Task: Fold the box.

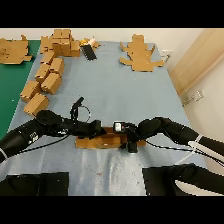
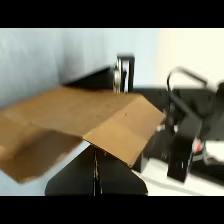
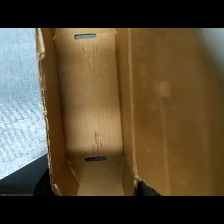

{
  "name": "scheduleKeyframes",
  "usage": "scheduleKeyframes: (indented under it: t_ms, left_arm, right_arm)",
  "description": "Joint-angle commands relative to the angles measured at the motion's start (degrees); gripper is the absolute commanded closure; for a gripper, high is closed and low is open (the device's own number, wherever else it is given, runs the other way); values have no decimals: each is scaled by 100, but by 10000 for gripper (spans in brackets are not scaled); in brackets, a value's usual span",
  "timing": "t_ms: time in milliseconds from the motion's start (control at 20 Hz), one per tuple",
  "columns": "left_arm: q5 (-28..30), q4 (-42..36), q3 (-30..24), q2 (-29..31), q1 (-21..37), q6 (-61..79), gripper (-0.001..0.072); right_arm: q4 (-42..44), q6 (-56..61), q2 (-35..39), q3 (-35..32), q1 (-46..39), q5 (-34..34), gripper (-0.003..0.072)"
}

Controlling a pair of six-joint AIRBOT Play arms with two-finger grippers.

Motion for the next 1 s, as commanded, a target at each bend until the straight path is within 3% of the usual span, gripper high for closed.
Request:
scheduleKeyframes:
  t_ms: [0, 200, 700, 950]
  left_arm:
    - [1034, -302, 7, -131, -11, -46, 697]
    - [1532, -404, 7, -197, -11, -44, 697]
    - [1563, -382, 7, -833, -505, -24, 698]
    - [1915, -133, 68, -896, -498, -15, 699]
  right_arm:
    - [2, 2, -2, -4, 7, 0, 249]
    - [2, 2, -2, -4, 7, 0, 249]
    - [2, 2, -2, -4, 7, 0, 249]
    - [4, 2, -2, -4, 7, 0, 249]
